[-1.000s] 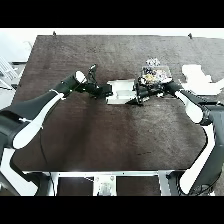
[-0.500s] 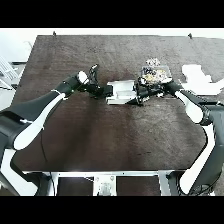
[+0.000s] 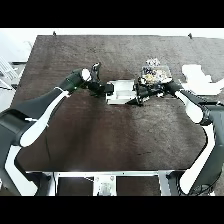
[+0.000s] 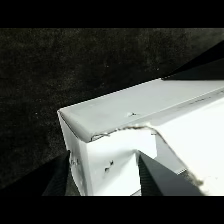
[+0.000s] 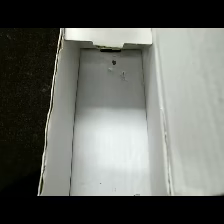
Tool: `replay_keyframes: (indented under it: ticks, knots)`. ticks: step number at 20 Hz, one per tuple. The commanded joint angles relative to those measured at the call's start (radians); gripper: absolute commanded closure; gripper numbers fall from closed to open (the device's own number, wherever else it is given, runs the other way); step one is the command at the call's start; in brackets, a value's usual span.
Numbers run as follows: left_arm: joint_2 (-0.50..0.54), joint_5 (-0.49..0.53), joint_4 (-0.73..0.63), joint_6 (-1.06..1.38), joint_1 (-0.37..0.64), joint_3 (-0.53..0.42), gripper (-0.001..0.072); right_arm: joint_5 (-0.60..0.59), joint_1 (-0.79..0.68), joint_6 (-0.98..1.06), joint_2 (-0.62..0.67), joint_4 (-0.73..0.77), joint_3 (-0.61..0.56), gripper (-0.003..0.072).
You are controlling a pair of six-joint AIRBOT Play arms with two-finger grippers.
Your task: Fold the box and place the chain.
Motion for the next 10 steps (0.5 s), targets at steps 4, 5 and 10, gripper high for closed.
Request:
replay_keyframes:
  ticks: [4, 5, 10]
  knots:
    - [-0.034, -0.084, 0.066, -0.068, -0.002, 0.074, 0.0226, 0.0, 0.001, 0.0, 0.0, 0.0, 0.0, 0.011]
    - [-0.034, -0.085, 0.068, -0.079, -0.002, 0.074, 0.0225, 0.0, 0.001, 0.0, 0.0, 0.0, 0.0, 0.011]
    - [-0.081, -0.173, 0.101, -0.104, -0.013, 0.173, 0.0226, 0.0, 0.001, 0.0, 0.0, 0.0, 0.0, 0.011]
